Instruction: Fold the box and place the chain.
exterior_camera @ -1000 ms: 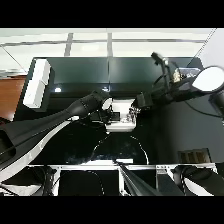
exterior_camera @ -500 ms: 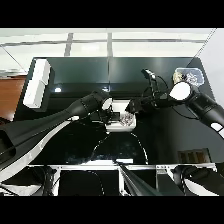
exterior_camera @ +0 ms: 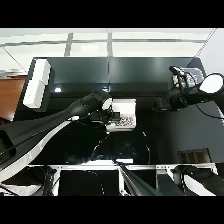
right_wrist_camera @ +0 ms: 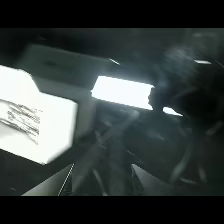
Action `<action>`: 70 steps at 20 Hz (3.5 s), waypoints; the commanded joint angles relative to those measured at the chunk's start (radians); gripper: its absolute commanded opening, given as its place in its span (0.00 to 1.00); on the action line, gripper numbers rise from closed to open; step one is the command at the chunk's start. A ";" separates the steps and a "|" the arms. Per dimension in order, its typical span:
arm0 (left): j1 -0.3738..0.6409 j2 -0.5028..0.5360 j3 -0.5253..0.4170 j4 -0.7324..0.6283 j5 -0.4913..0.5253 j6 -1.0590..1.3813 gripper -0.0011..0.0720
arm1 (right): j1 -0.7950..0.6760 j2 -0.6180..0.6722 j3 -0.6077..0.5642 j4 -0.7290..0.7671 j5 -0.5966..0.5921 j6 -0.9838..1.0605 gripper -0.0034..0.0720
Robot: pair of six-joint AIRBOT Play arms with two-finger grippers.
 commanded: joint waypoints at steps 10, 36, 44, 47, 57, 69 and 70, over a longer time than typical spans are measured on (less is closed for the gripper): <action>-0.033 0.101 0.006 0.085 -0.036 -0.014 0.67 | -0.029 0.022 0.001 -0.037 0.070 -0.041 0.61; 0.459 0.536 -0.660 -0.787 0.262 2.350 1.00 | -0.029 0.021 0.001 -0.051 0.068 -0.011 0.61; 0.515 0.212 -0.480 -0.850 0.177 2.553 1.00 | -0.029 0.021 0.001 -0.051 0.067 -0.011 0.61; 0.481 0.198 -0.468 -0.921 0.198 2.555 1.00 | -0.029 0.021 0.001 -0.054 0.058 -0.011 0.61; 0.423 0.168 -0.468 -0.935 0.201 2.543 1.00 | -0.029 0.021 0.001 -0.055 0.022 -0.011 0.61; 0.385 0.158 -0.465 -0.943 0.263 2.539 1.00 | -0.029 0.021 0.001 -0.055 -0.023 -0.011 0.61; 0.385 0.158 -0.465 -0.944 0.264 2.540 1.00 | -0.029 0.021 0.001 -0.055 -0.023 -0.011 0.61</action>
